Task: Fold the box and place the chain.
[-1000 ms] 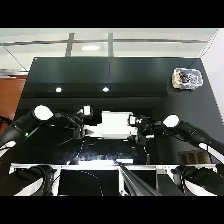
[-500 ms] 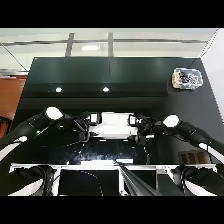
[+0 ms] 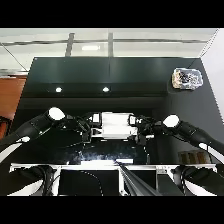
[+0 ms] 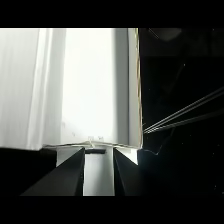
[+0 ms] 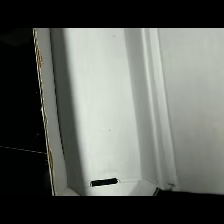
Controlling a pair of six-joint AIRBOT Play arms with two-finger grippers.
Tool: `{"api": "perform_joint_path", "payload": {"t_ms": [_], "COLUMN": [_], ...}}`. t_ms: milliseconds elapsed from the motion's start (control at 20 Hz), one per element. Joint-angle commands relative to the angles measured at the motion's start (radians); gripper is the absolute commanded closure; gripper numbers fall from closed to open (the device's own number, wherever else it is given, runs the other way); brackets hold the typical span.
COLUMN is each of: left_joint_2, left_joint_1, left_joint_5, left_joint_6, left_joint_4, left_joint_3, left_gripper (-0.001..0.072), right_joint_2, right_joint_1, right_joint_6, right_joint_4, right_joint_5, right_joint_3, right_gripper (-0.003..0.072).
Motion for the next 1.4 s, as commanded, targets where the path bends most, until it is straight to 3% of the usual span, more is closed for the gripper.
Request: {"api": "perform_joint_path", "payload": {"t_ms": [0, 150, 400, 500, 550, 600, 650, 750, 800, 900, 1000, 1150, 1350], "left_joint_2": [-0.014, -0.032, -0.032, -0.032, -0.032, -0.032, -0.031, -0.031, -0.031, -0.027, 0.001, 0.094, 0.185], "left_joint_1": [-0.033, -0.047, -0.043, -0.042, -0.043, -0.043, -0.043, -0.043, -0.042, -0.039, -0.011, 0.113, 0.375], "left_joint_5": [0.011, 0.037, 0.035, 0.037, 0.035, 0.035, 0.033, 0.033, 0.033, 0.034, 0.032, 0.009, -0.174], "left_joint_6": [0.002, 0.002, 0.002, 0.002, 0.002, 0.002, 0.002, -0.001, -0.002, -0.002, -0.074, -0.286, -0.546], "left_joint_4": [-0.048, -0.114, -0.111, -0.111, -0.11, -0.11, -0.111, -0.114, -0.113, -0.103, -0.066, 0.036, 0.045], "left_joint_3": [0.0, 0.0, 0.0, 0.0, 0.0, 0.0, 0.0, 0.0, 0.0, 0.001, 0.001, 0.001, 0.001], "left_gripper": [0.0492, 0.0492, 0.0485, 0.0293, 0.0289, 0.0347, 0.0465, 0.0332, 0.0376, 0.0674, 0.068, 0.0679, 0.068], "right_joint_2": [0.0, 0.0, 0.0, 0.0, 0.0, 0.0, 0.0, 0.0, 0.0, 0.0, 0.0, 0.0, 0.0], "right_joint_1": [0.001, 0.001, 0.001, 0.001, 0.001, 0.001, 0.001, 0.001, 0.001, 0.001, 0.001, 0.001, 0.001], "right_joint_6": [0.0, 0.0, 0.0, 0.0, 0.0, 0.0, 0.0, 0.0, 0.0, 0.0, 0.0, 0.0, 0.0], "right_joint_4": [0.0, 0.0, 0.0, 0.0, 0.0, 0.0, 0.0, 0.0, 0.0, 0.0, 0.0, 0.0, 0.0], "right_joint_5": [0.0, 0.0, 0.0, 0.0, 0.0, 0.0, 0.0, 0.0, 0.0, 0.0, 0.0, 0.0, 0.0], "right_joint_3": [0.0, 0.0, 0.0, 0.0, 0.0, 0.0, 0.0, 0.0, 0.0, 0.0, 0.0, 0.0, 0.0], "right_gripper": [0.0208, 0.0208, 0.0208, 0.0208, 0.0209, 0.0208, 0.0208, 0.0209, 0.0208, 0.0208, 0.0209, 0.0208, 0.0208]}}
